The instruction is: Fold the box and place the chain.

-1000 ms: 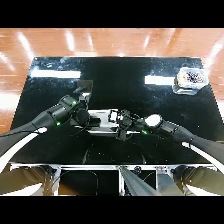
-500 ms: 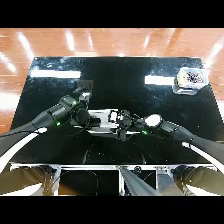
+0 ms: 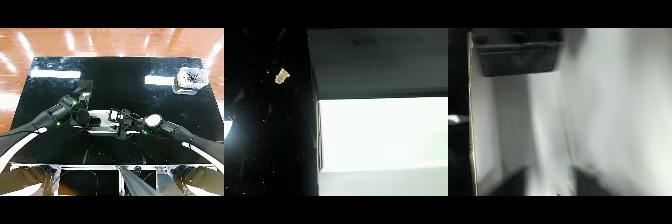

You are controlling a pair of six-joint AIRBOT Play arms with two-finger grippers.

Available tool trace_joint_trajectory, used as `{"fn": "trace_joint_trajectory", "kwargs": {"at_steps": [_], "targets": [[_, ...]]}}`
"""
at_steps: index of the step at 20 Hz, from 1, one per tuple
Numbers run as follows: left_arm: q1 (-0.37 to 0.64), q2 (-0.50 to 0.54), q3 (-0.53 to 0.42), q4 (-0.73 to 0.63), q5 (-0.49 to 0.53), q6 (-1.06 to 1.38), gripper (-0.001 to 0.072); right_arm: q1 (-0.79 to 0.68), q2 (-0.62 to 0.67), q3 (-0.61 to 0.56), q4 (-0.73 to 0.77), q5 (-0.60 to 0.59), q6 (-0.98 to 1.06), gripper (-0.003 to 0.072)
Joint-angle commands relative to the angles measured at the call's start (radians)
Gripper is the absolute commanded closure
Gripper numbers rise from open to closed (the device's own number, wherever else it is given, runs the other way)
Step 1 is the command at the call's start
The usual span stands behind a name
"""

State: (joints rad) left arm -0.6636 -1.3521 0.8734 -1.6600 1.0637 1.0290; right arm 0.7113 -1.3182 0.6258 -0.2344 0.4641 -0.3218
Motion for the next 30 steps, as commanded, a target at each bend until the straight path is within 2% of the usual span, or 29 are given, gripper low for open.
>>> {"fn": "trace_joint_trajectory", "kwargs": {"at_steps": [1,10,13,19,22,25,27,30], "targets": [[0.000,0.000,0.000,0.000,0.001,0.001,0.0685,0.001,-0.001,0.000,-0.002,0.019,0.000,0.0551],[0.000,0.000,0.000,0.001,0.006,0.000,0.0685,-0.003,0.008,0.000,-0.006,0.060,0.020,0.0552],[0.000,0.000,0.000,0.001,0.006,0.000,0.0685,-0.048,0.027,0.000,-0.040,0.104,0.069,0.0552],[0.000,0.000,0.000,0.002,0.005,0.000,0.0685,-0.230,0.158,0.000,-0.349,0.371,0.332,0.0552],[0.000,0.000,0.000,0.002,0.005,0.001,0.0685,-0.337,0.207,0.000,-0.462,0.533,0.559,0.0552],[0.000,0.000,0.000,0.001,0.005,0.000,0.0685,-0.462,0.207,0.000,-0.498,0.663,0.790,0.0551],[0.000,0.000,0.000,0.002,0.005,0.000,0.0685,-0.531,0.207,0.000,-0.496,0.689,0.897,0.0551],[0.000,0.000,0.000,0.002,0.005,0.001,0.0685,-0.581,0.207,0.000,-0.497,0.734,0.906,0.0553]]}}
